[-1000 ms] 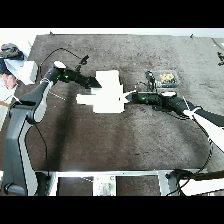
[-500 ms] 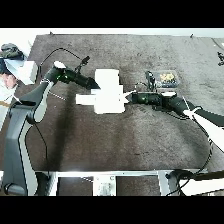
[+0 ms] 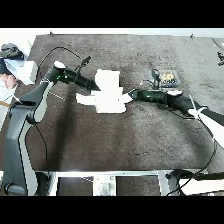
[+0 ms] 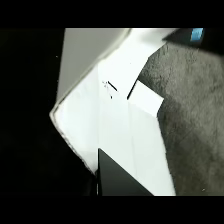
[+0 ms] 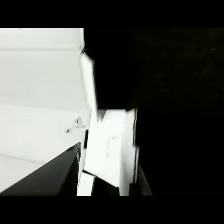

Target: Fold the box and place the chain.

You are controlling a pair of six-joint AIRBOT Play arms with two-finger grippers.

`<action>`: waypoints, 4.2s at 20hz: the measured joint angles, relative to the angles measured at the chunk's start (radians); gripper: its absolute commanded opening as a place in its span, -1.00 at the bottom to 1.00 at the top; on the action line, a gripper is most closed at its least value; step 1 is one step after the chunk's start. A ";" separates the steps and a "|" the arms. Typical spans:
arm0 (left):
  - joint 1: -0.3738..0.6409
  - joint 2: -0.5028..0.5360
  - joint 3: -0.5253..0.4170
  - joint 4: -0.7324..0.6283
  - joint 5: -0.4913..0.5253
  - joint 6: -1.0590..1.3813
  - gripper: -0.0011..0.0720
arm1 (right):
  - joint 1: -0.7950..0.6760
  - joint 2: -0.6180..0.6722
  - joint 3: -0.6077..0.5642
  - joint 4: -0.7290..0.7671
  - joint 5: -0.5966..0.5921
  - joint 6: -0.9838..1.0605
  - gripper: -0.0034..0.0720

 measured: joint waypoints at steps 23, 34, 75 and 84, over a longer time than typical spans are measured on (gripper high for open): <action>0.000 0.182 -0.368 -0.124 0.160 0.926 -0.96 | -0.102 0.055 0.000 -0.072 0.135 -0.008 0.01; 0.001 0.175 -0.465 -0.273 0.212 1.281 -0.95 | -0.102 0.055 0.000 -0.076 0.110 -0.052 0.01; 0.000 0.175 -0.491 -0.233 0.329 1.253 -0.94 | 0.197 -0.030 0.100 -0.551 0.067 -0.710 0.84; 0.000 0.175 -0.491 -0.233 0.329 1.253 -0.94 | 0.232 -0.068 0.112 -0.593 -0.038 -0.706 0.84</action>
